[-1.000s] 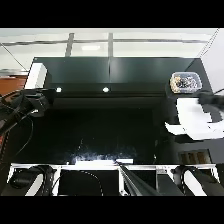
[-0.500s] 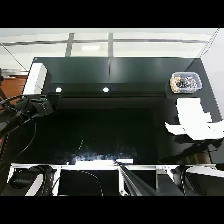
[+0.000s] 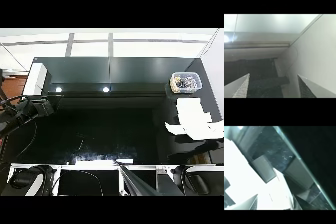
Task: Fold the box and place the chain.
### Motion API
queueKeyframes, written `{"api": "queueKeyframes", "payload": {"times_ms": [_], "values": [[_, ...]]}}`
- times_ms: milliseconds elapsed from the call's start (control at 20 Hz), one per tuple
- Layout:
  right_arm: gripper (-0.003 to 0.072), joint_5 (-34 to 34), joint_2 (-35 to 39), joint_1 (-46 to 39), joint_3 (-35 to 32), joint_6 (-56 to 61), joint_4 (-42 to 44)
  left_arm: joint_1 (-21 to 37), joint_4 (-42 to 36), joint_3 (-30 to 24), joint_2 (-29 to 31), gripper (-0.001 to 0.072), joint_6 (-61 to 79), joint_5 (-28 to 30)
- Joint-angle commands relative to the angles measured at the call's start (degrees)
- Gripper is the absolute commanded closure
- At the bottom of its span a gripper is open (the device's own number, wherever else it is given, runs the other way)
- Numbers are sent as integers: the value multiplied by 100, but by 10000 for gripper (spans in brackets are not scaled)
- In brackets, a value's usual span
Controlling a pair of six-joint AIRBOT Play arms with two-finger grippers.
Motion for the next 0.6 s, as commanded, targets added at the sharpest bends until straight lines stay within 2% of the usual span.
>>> {"api": "queueKeyframes", "payload": {"times_ms": [0,200,250,300,350,400,450,550], "values": [[197,111,-85,271,48,-214,-496,-2,28,-2,-2,0,63,-24],[201,-116,-85,520,48,-393,-625,-2,44,-2,-2,0,63,-28],[353,-118,-85,533,48,-483,-640,-2,44,-2,-2,0,61,-28],[456,-111,-85,546,44,-658,-699,-2,46,-2,-2,0,63,-26],[457,-96,-85,560,26,-673,-704,-2,52,-2,-11,0,63,-24],[591,-74,-85,562,0,-675,-629,-2,59,-2,-28,0,63,-24],[677,9,-85,568,-26,-732,-520,-2,57,-2,-52,0,61,-26],[678,170,-33,566,-208,-732,-35,-2,17,-2,-98,1,59,-26]]}}
